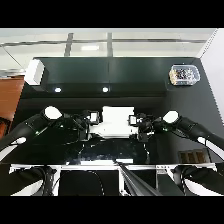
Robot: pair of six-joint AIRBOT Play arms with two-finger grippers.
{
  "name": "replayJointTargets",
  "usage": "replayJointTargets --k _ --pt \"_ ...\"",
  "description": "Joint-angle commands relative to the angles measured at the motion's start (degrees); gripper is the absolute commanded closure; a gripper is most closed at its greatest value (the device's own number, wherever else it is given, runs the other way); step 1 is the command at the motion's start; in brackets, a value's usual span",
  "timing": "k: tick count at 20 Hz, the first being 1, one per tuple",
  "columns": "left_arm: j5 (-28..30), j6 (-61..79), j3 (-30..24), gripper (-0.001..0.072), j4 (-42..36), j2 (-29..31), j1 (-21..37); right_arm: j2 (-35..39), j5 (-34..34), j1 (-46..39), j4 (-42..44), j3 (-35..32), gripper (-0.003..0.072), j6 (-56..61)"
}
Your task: Fold the box and place the chain.
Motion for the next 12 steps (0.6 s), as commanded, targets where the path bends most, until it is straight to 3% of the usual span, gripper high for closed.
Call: replayJointTargets --k 1,2,4,12 --pt "0.1 1.5 0.0 0.0018 -1.7 -1.7 -1.5 0.0 0.0 0.1 0.0 0.0 0.0512 0.0" --pt "0.5 1.5 0.0 0.0024 -1.7 -1.8 -1.7 0.0 0.0 0.1 0.0 0.0 0.0512 0.0" --pt "0.8 1.5 0.0 0.0138 -1.6 -1.8 -1.8 0.0 0.0 0.1 0.0 0.0 0.0512 0.0" --pt "2.6 1.6 0.0 0.0139 2.2 -1.8 -1.8 0.0 0.0 0.1 0.0 0.0 0.0512 0.0"
